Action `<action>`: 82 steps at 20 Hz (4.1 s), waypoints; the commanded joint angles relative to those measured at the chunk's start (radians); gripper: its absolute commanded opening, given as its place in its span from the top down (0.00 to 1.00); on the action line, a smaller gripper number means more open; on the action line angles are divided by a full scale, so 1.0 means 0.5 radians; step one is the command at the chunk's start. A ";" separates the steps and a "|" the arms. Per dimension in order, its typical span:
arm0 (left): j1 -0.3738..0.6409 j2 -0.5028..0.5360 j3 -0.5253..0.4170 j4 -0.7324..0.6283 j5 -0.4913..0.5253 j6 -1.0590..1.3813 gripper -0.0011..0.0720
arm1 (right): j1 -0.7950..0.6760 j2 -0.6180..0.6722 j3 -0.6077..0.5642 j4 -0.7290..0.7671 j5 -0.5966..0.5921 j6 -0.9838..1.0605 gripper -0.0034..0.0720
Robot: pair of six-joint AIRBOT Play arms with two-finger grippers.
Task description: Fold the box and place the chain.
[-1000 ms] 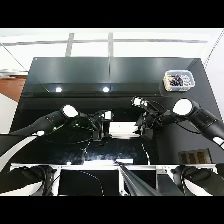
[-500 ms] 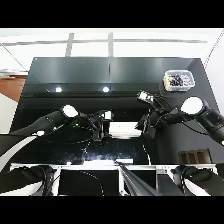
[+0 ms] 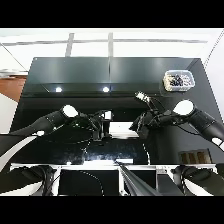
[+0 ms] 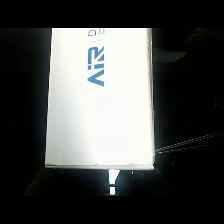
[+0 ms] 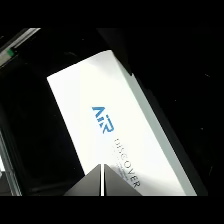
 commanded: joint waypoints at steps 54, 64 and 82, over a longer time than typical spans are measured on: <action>-0.266 -0.216 0.507 -0.054 -0.181 -0.218 0.01 | -0.739 0.278 0.255 0.040 0.195 0.240 0.92; -0.311 -0.223 0.507 0.014 -0.022 -0.304 0.01 | -0.739 0.278 0.255 0.040 0.222 0.238 0.92; -0.299 -0.160 0.508 0.093 -0.060 -0.448 0.01 | -0.739 0.278 0.255 0.038 0.222 0.239 0.92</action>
